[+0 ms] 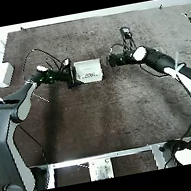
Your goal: Fold the box and place the chain.
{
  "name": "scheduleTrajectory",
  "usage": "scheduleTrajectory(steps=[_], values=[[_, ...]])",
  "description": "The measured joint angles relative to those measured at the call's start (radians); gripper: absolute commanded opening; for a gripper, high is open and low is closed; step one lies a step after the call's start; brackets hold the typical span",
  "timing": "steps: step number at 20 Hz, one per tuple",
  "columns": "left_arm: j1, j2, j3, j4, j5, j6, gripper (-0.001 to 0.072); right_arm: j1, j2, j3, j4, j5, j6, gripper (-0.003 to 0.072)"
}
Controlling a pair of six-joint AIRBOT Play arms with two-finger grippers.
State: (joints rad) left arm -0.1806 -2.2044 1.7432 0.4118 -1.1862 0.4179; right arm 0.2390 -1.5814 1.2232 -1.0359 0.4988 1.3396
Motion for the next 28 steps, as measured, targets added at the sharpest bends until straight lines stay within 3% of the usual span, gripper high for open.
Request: scheduleTrajectory(steps=[6,12,24,25,26,28], values=[[0.000,0.000,0.000,0.000,0.000,0.000,0.0491,-0.024,-0.170,0.119,0.098,0.161,-0.229,0.0205],[0.000,0.000,0.000,0.000,0.000,0.000,0.0492,-0.027,-0.251,0.221,0.116,0.269,-0.380,0.0205],[0.000,0.000,0.000,0.000,0.000,-0.001,0.0491,-0.005,-0.313,0.257,0.111,0.270,-0.510,0.0201],[0.001,0.000,0.000,0.000,0.000,-0.002,0.0492,0.000,-0.315,0.257,0.106,0.263,-0.516,0.0164],[0.002,0.000,0.000,0.000,-0.001,-0.002,0.0492,0.004,-0.316,0.257,0.102,0.256,-0.521,0.0012],[0.002,0.000,0.000,0.000,0.000,-0.001,0.0492,0.008,-0.318,0.257,0.091,0.249,-0.520,0.0009]])
